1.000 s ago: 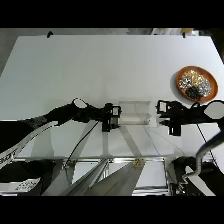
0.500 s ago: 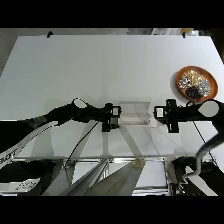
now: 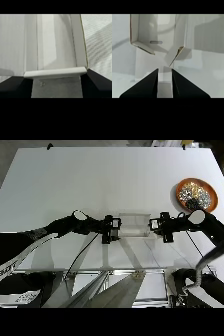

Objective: Fold the box and place the chain.

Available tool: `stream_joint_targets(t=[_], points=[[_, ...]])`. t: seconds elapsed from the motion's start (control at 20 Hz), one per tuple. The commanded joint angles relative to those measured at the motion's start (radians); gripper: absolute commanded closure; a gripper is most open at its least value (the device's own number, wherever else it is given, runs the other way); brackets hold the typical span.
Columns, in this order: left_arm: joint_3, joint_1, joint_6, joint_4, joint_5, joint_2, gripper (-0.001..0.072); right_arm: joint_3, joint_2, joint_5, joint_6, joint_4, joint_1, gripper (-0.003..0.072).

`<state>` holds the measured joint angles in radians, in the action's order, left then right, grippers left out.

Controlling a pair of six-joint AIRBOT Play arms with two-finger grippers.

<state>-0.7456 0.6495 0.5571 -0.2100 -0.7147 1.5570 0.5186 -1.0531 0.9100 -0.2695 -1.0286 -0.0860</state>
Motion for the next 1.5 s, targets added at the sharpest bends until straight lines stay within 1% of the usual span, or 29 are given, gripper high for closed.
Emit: stream_joint_targets(t=[0.0, 0.15, 0.2, 0.25, 0.4, 0.45, 0.5, 0.55, 0.6, 0.7, 0.75, 0.8, 0.85, 0.9, 0.95, 1.2, 1.45], points=[[-0.001, 0.0, 0.0, 0.0, 0.0, 0.0, 0.0606, -0.001, -0.021, -0.007, -0.07, 0.117, -0.001, 0.0518], [-0.001, 0.0, 0.0, 0.0, 0.0, 0.0, 0.0606, -0.003, -0.021, 0.025, -0.084, 0.14, -0.001, 0.0539], [-0.001, 0.0, 0.0, 0.0, 0.0, 0.0, 0.0606, -0.009, -0.021, 0.036, -0.084, 0.14, -0.001, 0.0583], [-0.001, 0.0, 0.0, 0.0, 0.0, 0.0, 0.0606, -0.019, -0.021, 0.04, -0.083, 0.145, -0.001, 0.0608], [-0.001, 0.0, 0.0, 0.0, 0.0, 0.0, 0.0606, -0.045, -0.021, 0.031, -0.1, 0.171, -0.001, 0.0605], [-0.001, 0.0, 0.0, 0.0, 0.0, 0.0, 0.0606, -0.045, -0.021, 0.034, -0.1, 0.181, -0.001, 0.0597], [-0.001, 0.0, 0.0, 0.0, 0.0, 0.0, 0.0606, -0.045, -0.021, 0.038, -0.099, 0.192, -0.001, 0.0555], [-0.001, 0.0, 0.0, 0.0, 0.0, 0.0, 0.0606, -0.045, -0.021, 0.036, -0.099, 0.192, -0.001, 0.0469], [-0.001, 0.0, 0.0, 0.0, 0.0, 0.0, 0.0606, -0.045, -0.021, 0.027, -0.098, 0.189, -0.001, 0.0428], [-0.001, 0.0, 0.0, 0.0, 0.0, 0.0, 0.0606, -0.045, -0.016, 0.02, -0.093, 0.163, -0.001, 0.0428], [-0.001, 0.0, 0.0, 0.0, 0.0, 0.0, 0.0606, -0.045, -0.016, 0.02, -0.09, 0.158, -0.001, 0.043], [-0.001, 0.0, 0.0, 0.0, 0.0, 0.0, 0.0606, -0.045, -0.016, 0.017, -0.09, 0.166, -0.001, 0.0449], [-0.001, 0.0, 0.0, 0.0, 0.0, 0.0, 0.0606, -0.045, -0.016, 0.016, -0.091, 0.179, -0.001, 0.0524], [-0.001, 0.0, 0.0, 0.0, 0.0, 0.0, 0.0606, -0.045, -0.016, 0.016, -0.101, 0.2, -0.001, 0.0568], [-0.001, 0.0, 0.0, 0.0, 0.0, 0.0, 0.0606, -0.045, -0.016, 0.015, -0.107, 0.22, -0.001, 0.0578], [-0.001, 0.0, 0.0, 0.0, 0.0, 0.0, 0.0606, -0.049, -0.045, 0.019, -0.109, 0.321, -0.001, 0.0576], [-0.001, 0.0, 0.0, 0.0, 0.0, 0.0, 0.0606, -0.058, -0.048, 0.016, -0.134, 0.343, -0.002, 0.0561]])
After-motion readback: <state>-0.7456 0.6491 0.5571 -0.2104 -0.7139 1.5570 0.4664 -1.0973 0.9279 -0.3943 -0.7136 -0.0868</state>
